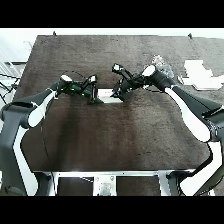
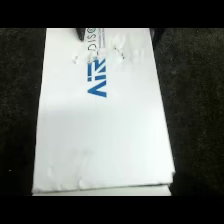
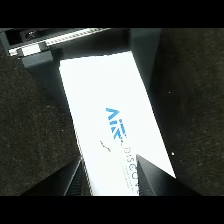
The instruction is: Fold the box and place the chain.
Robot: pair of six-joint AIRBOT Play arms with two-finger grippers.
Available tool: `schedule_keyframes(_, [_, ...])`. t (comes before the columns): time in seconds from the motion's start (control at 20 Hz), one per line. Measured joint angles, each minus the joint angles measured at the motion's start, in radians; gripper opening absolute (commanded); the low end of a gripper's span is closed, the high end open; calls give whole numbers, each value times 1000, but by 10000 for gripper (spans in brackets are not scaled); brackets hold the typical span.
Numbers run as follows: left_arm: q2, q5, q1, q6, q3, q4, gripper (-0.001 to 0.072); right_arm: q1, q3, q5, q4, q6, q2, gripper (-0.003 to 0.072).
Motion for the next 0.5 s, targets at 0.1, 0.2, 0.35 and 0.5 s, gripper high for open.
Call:
schedule_keyframes(0.1, [0,0,0,1,0,1,474,-5,-6,4,14,-2,0,404])
schedule_keyframes(0.2, [0,-1,0,3,0,1,474,-14,-10,12,40,-11,0,404])
schedule_keyframes(0.35, [0,-1,-1,0,0,0,473,-29,-11,26,82,-28,2,463])
schedule_keyframes(0.5, [0,-1,-1,-1,0,-1,473,-43,4,34,113,-38,5,464])
